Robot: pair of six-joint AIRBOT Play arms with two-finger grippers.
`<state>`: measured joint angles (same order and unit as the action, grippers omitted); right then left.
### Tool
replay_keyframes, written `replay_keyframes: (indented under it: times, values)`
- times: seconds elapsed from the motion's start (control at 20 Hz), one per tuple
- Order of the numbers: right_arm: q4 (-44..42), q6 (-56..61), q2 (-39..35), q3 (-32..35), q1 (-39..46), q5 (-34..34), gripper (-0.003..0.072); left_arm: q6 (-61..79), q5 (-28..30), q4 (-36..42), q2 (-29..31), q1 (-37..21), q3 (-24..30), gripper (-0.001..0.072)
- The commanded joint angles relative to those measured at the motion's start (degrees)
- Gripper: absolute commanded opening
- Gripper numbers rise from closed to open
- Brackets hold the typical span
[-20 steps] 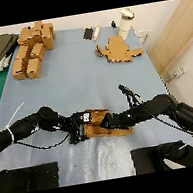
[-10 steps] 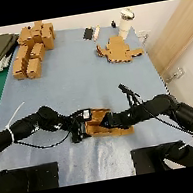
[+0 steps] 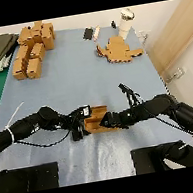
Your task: Fold the box.
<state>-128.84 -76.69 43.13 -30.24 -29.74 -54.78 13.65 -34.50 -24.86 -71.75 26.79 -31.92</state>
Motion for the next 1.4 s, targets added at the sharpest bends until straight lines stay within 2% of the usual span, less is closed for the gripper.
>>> replay_keyframes:
  times: [0.0, 0.25, 0.65, 0.7, 0.75, 1.2, 1.25, 1.3, 1.35]
  values:
    - [0.0, 0.0, 0.0, -0.1, 0.0, 1.0, 0.0681, -2.2, 1.2, -2.2, 0.0, -0.1, 0.0, 0.0535]
    - [0.0, 0.0, 0.0, -0.1, 0.0, 1.4, 0.0682, 0.5, -2.8, -4.3, 0.0, 0.0, 0.0, 0.0545]
    - [0.0, 0.0, 0.0, -0.1, 0.0, 1.4, 0.0682, 0.5, -2.6, -4.3, 0.0, 0.0, 0.0, 0.0556]
    - [0.0, 0.0, 0.0, -0.1, 0.0, 1.4, 0.0681, 0.5, -2.6, -4.3, 0.0, 0.0, 0.0, 0.0687]
    - [0.0, 0.0, 0.0, -0.1, 0.0, 1.4, 0.0681, 0.5, -2.6, -4.3, 0.0, 0.0, 0.0, 0.0696]
    - [0.0, 0.0, 0.1, -0.1, 0.0, 1.4, 0.0682, 0.5, -3.6, -3.5, 0.0, 0.0, -0.6, 0.0694]
    - [0.0, 0.0, 0.0, -0.1, 0.0, 1.4, 0.0681, 0.4, -3.6, -3.4, -0.1, 0.0, -0.6, 0.0689]
    - [0.0, 0.0, 0.1, -0.1, 0.0, 1.4, 0.0681, 0.5, -3.6, -3.4, -0.4, 0.0, -0.6, 0.0643]
    - [0.0, 0.0, 0.0, -0.1, 0.0, 1.4, 0.0681, 0.5, -3.7, -3.5, -0.8, 0.1, -0.8, 0.0643]
